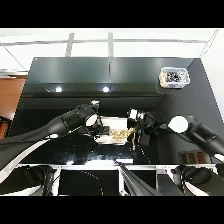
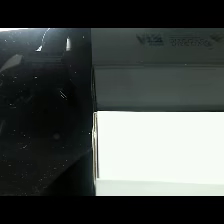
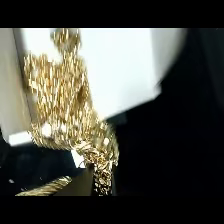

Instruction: Fold the box and place the chain.

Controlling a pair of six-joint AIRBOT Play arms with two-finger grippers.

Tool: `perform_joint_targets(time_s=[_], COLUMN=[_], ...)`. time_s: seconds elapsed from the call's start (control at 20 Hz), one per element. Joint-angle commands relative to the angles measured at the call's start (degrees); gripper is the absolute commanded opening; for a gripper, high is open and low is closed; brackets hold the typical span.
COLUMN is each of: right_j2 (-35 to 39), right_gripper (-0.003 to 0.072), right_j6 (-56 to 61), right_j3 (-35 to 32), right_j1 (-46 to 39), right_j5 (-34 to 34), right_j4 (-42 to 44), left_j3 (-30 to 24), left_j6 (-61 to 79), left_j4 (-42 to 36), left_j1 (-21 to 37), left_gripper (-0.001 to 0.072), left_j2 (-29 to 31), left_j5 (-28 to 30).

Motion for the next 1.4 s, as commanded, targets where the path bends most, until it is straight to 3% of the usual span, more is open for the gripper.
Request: perform_joint_targets(time_s=[0.0, 0.15, 0.35, 0.75, 0.8, 0.85, 0.9, 1.1, 1.35], right_j2=[6.21, 6.73, 5.2, -4.04, -4.28, -4.26, -3.89, 1.11, 8.37], right_gripper=[0.0008, 0.0008, 0.0009, 0.001, 0.0109, 0.0434, 0.0502, 0.0501, 0.0501], right_j6=[13.16, 18.27, 18.38, 20.09, 21.09, 21.84, 21.86, 24.2, 25.27], right_j3=[8.2, 14.67, 14.82, 13.62, 13.33, 13.4, 13.6, 16.59, 16.7], right_j1=[-0.31, -0.31, -0.28, 0.9, 0.9, 0.79, 0.11, -10.4, -20.63], right_j5=[12.0, 16.11, 9.53, 12.74, 13.46, 13.77, 14.27, 22.82, 25.99], right_j4=[-0.44, 8.87, 23.43, 21.4, 20.9, 19.96, 18.84, 14.12, 14.78], left_j3=[0.0, 0.0, 0.0, 0.0, 0.0, 0.0, 0.0, 0.39, 3.98], left_j6=[0.0, 0.0, 0.0, 0.0, 0.0, 0.0, 0.02, -0.13, -5.33], left_j4=[0.02, 0.04, 0.04, 0.02, 0.02, 0.02, 0.02, -0.17, 0.92], left_j1=[0.02, 0.02, 0.02, 0.02, 0.02, 0.02, 0.0, 0.02, 0.02], left_gripper=[0.0032, 0.0032, 0.0033, 0.0033, 0.0033, 0.0032, 0.0033, 0.0033, 0.0032], left_j2=[0.0, 0.0, 0.0, -0.02, -0.09, -0.28, -0.61, -1.09, -1.14], left_j5=[0.11, 0.28, 0.26, 0.22, 0.31, 0.44, 0.33, -1.88, -0.02])
